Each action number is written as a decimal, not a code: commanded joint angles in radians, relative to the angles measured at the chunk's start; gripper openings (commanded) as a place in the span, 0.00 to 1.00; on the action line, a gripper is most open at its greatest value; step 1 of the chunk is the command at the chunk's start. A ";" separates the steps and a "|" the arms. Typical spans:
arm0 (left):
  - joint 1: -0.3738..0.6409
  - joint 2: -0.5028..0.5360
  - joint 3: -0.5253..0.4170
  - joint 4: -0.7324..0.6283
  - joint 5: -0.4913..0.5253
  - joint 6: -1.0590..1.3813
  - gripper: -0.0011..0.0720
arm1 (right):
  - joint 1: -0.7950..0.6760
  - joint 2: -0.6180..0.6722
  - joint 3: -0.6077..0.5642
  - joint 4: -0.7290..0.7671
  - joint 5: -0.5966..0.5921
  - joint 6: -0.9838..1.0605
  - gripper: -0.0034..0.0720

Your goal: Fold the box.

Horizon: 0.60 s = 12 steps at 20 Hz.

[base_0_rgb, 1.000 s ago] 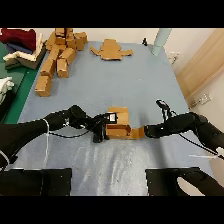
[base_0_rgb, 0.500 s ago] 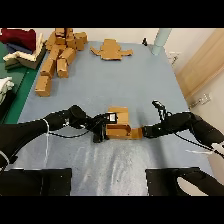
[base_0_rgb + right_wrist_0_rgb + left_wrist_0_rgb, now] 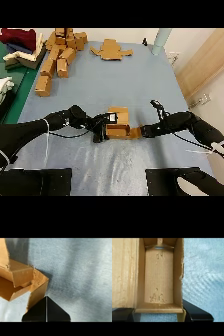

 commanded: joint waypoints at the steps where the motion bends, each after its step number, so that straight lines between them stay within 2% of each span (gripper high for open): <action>1: 0.000 0.000 0.000 0.000 0.000 0.000 0.56 | 0.001 -0.002 -0.001 0.027 0.002 -0.014 0.05; 5: 0.000 0.000 0.000 0.000 0.000 0.000 0.56 | 0.001 -0.002 0.000 0.041 0.002 -0.021 0.05; 8: -0.001 0.000 0.000 0.000 0.000 0.000 0.56 | 0.001 -0.002 0.002 0.106 0.002 -0.042 0.05; 10: -0.001 0.000 0.000 0.000 0.000 0.000 0.56 | 0.001 -0.002 0.018 0.115 -0.011 -0.040 0.30; 12: -0.001 0.000 0.000 0.000 0.000 0.000 0.56 | 0.001 -0.001 0.043 0.127 -0.021 -0.039 0.31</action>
